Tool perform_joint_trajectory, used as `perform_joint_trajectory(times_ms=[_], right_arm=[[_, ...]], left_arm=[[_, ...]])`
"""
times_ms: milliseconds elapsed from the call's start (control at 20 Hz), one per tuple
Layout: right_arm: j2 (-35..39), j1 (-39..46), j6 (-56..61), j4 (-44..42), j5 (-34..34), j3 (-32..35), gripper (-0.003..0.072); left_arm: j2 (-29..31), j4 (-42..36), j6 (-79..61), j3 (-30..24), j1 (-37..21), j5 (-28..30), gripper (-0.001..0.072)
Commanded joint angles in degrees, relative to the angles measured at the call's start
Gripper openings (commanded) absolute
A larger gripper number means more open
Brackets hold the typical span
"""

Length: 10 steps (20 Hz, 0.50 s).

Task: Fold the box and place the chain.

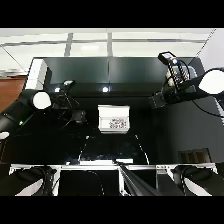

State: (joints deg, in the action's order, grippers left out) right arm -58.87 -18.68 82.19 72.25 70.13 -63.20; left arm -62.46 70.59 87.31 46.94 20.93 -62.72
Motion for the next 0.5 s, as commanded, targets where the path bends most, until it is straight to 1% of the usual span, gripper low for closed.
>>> perform_joint_trajectory(times_ms=[0,50,100,200,300,350,450], right_arm=[[0.00,-0.02,-0.02,0.59,-2.62,0.02,0.0203],[0.00,-0.02,0.00,1.11,-3.13,0.02,0.0203],[0.00,-0.02,0.00,1.57,-3.41,0.02,0.0203],[-0.02,-0.02,0.00,1.97,-3.58,0.02,0.0203],[-0.02,-0.02,0.00,1.95,-3.80,0.02,0.0203],[-0.02,-0.02,0.02,1.95,-3.82,0.02,0.0203],[-0.02,-0.02,0.04,1.92,-3.80,0.02,0.0203]], left_arm=[[1.40,-20.72,-50.01,-5.73,-4.94,3.54,0.0626],[1.40,-21.31,-58.95,-6.49,-3.91,5.29,0.0661],[1.33,-21.16,-65.53,-6.95,-2.73,6.82,0.0716],[0.81,-19.91,-78.05,-7.28,-0.24,10.56,0.0715],[-0.63,-17.25,-84.72,-7.30,1.75,14.08,0.0713],[-1.97,-15.43,-88.00,-6.99,2.64,14.16,0.0713],[-5.86,-15.67,-88.50,-6.16,2.62,12.98,0.0714]])
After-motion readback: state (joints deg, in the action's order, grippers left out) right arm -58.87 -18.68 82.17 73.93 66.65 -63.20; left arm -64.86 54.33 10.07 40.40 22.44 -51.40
